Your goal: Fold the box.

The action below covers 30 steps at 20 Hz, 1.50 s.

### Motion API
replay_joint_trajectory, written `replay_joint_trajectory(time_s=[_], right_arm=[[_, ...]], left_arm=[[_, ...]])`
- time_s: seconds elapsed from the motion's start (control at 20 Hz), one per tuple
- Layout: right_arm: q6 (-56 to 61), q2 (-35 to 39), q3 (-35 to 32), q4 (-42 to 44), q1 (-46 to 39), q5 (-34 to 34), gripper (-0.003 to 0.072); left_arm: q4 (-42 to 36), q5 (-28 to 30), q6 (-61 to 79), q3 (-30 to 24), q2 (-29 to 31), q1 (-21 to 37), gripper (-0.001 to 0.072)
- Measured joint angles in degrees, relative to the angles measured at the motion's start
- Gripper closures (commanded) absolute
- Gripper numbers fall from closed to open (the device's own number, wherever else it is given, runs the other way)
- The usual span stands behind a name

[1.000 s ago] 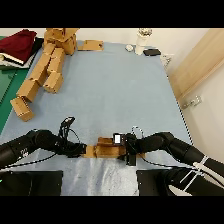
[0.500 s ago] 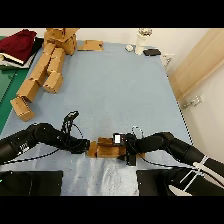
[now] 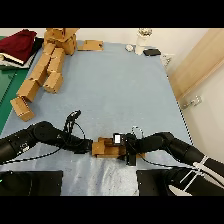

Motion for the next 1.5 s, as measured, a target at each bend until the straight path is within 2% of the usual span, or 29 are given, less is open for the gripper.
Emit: replay_joint_trajectory(time_s=[0.25, 0.3, 0.35, 0.4, 0.85, 1.1, 1.15, 1.2, 1.25, 1.5], right_arm=[[0.00, 0.00, 0.00, 0.00, 0.00, 0.00, 0.0181], [0.00, 0.00, 0.00, 0.00, 0.00, 0.00, 0.0181], [0.00, 0.00, 0.00, 0.00, 0.00, 0.00, 0.0181], [0.02, 0.00, 0.00, 0.00, 0.00, 0.00, 0.0181], [0.00, 0.00, 0.00, -0.02, 0.00, -0.02, 0.0181], [0.00, 0.00, 0.00, -0.02, 0.00, 0.00, 0.0181], [0.02, 0.00, 0.00, -0.02, 0.00, -0.02, 0.0181], [0.02, 0.00, 0.00, -0.02, 0.02, -0.02, 0.0181], [0.00, 0.00, 0.00, -0.02, 0.00, -0.02, 0.0181], [0.00, 0.00, 0.00, -0.02, 0.00, -0.02, 0.0181]], left_arm=[[-0.70, 0.07, 0.39, 0.00, 0.00, 0.00, 0.0694], [-0.74, 0.07, 0.44, 0.00, 0.00, 0.00, 0.0658], [-0.79, 0.09, 0.48, 0.00, 0.00, 0.02, 0.0400], [-0.85, 0.09, 0.52, 0.00, 0.00, 0.02, 0.0342], [-1.84, 0.22, 0.61, 0.00, 0.00, 0.00, 0.0341], [-2.32, 2.25, 0.59, 0.00, 0.00, 0.00, 0.0338], [-2.60, 2.45, 0.52, 0.00, 0.00, 0.02, 0.0306], [-3.13, 2.56, 0.44, 0.00, 0.00, 0.02, 0.0148], [-3.74, 2.62, 0.42, 0.00, -0.02, 0.02, 0.0072], [-6.29, 3.02, 0.48, 0.00, -0.72, 0.02, 0.0072]])
